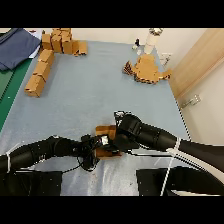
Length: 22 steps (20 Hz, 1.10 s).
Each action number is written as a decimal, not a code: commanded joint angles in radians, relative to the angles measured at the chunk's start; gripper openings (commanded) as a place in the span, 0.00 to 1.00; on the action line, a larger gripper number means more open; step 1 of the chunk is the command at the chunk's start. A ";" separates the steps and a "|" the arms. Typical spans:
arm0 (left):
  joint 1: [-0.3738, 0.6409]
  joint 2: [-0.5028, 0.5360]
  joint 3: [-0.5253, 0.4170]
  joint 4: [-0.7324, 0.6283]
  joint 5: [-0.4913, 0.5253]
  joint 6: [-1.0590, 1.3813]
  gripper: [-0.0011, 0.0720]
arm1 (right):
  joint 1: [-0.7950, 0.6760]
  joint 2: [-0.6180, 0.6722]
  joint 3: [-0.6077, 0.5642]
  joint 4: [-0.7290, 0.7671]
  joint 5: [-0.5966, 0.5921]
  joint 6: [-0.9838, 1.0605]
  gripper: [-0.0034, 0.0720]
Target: Fold the box.
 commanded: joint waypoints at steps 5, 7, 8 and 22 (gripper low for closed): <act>0.000 0.001 -0.001 0.002 -0.001 0.002 0.74 | -0.001 0.004 0.000 -0.016 -0.021 -0.035 0.60; 0.000 0.001 -0.001 0.002 -0.001 0.002 0.74 | -0.001 -0.002 -0.002 0.005 0.016 -0.034 0.60; 0.000 0.001 -0.001 0.002 -0.001 0.002 0.74 | -0.001 -0.007 -0.003 0.015 0.040 -0.035 0.60; 0.000 0.001 0.000 0.002 -0.001 0.002 0.74 | -0.001 -0.093 -0.003 0.031 -0.023 -0.053 0.20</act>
